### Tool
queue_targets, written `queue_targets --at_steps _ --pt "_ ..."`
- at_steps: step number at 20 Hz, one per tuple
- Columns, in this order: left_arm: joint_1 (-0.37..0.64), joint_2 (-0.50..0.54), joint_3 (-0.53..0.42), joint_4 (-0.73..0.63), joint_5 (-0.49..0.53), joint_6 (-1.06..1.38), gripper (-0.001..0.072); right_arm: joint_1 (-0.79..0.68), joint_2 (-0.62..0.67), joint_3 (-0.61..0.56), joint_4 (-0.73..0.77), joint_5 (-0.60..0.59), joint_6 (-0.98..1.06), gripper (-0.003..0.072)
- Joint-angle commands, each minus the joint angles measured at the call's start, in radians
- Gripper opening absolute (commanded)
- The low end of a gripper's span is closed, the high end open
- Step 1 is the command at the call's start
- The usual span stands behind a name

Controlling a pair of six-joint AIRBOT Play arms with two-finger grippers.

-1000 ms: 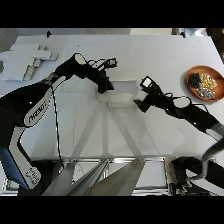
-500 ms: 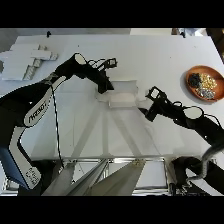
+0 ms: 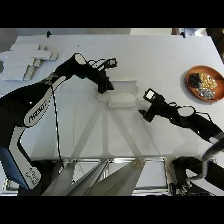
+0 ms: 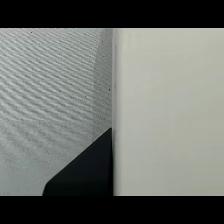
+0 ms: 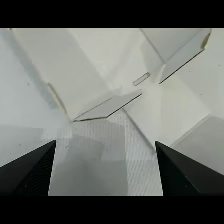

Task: Fold the box and place the chain.

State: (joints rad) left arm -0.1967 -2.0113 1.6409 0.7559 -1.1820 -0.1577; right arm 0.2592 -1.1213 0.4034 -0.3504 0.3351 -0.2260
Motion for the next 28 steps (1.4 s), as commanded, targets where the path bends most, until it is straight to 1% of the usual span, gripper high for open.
queue_targets --at_steps 1,4,8,11,13,14,17,20,23,26,28 --pt "0.0 0.0 0.0 0.0 0.0 0.0 0.0014 0.003 -0.047 0.042 0.065 -0.026 -0.021 0.069" --pt "0.0 0.0 0.0 0.0 0.0 0.0 0.0014 0.003 -0.098 0.089 0.073 -0.002 -0.019 0.069" --pt "0.0 0.0 0.0 0.0 0.0 0.0 0.0014 0.003 -0.117 0.154 0.074 0.001 -0.019 0.069" --pt "0.0 0.0 0.0 0.0 0.0 0.0 0.0014 0.003 -0.132 0.172 0.065 0.0 -0.022 0.069" --pt "0.0 0.0 0.0 0.0 0.0 0.0 0.0014 0.002 -0.14 0.176 0.031 0.007 -0.058 0.069" --pt "0.0 0.0 0.0 0.0 0.0 0.0 0.0014 -0.001 -0.14 0.179 0.032 0.019 -0.082 0.069" --pt "0.0 0.0 0.0 0.0 0.0 0.0 0.0014 -0.039 -0.178 0.221 0.033 0.142 -0.095 0.069" --pt "0.0 0.0 0.0 0.0 0.0 0.0 0.0014 -0.039 -0.227 0.269 0.032 0.154 -0.097 0.069" --pt "0.0 0.0 0.0 0.0 0.0 0.0 0.0014 -0.039 -0.266 0.309 -0.026 0.146 -0.097 0.069" --pt "0.0 0.0 0.0 0.0 0.0 0.0 0.0014 -0.044 -0.266 0.324 -0.082 0.144 -0.087 0.069" --pt "0.0 0.0 0.0 0.0 0.0 0.0 0.0014 -0.061 -0.266 0.334 -0.126 0.148 -0.025 0.069"
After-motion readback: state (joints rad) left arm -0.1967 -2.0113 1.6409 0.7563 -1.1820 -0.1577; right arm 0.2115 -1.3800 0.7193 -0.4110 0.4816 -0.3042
